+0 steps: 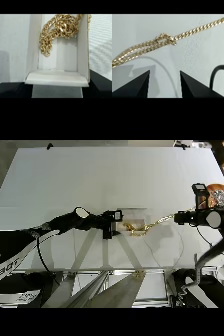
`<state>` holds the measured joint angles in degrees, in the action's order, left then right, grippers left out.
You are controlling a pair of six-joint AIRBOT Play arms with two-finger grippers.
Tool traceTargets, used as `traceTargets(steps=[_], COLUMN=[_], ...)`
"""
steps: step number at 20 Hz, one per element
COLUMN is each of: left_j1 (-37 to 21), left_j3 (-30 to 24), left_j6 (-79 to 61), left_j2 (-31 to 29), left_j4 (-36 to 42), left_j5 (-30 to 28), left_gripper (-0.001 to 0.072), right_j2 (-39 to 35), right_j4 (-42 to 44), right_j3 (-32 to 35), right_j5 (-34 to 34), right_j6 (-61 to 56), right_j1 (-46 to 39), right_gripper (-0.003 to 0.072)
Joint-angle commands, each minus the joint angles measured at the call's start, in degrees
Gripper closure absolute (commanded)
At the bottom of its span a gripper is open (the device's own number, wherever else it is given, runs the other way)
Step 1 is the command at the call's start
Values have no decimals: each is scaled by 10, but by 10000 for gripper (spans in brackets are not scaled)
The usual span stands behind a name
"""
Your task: Fold the box and place the chain.
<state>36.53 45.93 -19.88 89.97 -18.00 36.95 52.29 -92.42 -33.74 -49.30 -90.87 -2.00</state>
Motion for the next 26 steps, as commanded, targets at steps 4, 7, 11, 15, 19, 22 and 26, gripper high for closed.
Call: traceTargets(steps=[4,7,11,15,19,22,26], left_j1=[0,0,0,0,0,0,0], left_j3=[0,0,0,0,0,0,0], left_j6=[0,0,0,0,0,0,0], left_j2=[0,0,0,0,0,0,0], left_j4=[0,0,0,0,0,0,0], left_j5=[0,0,0,0,0,0,0], left_gripper=[212,212,212,212,212,212,212], right_j2=[137,183,220,221,223,224,230], right_j4=[31,40,66,68,67,66,64], right_j3=[-28,-61,-89,-98,-98,-98,-98], right_j5=[95,78,56,57,31,7,13], right_j6=[19,39,37,37,37,38,37], right_j1=[-33,-33,-33,-33,-33,-33,-33], right_gripper=[200,201,206,209,231,264,291])
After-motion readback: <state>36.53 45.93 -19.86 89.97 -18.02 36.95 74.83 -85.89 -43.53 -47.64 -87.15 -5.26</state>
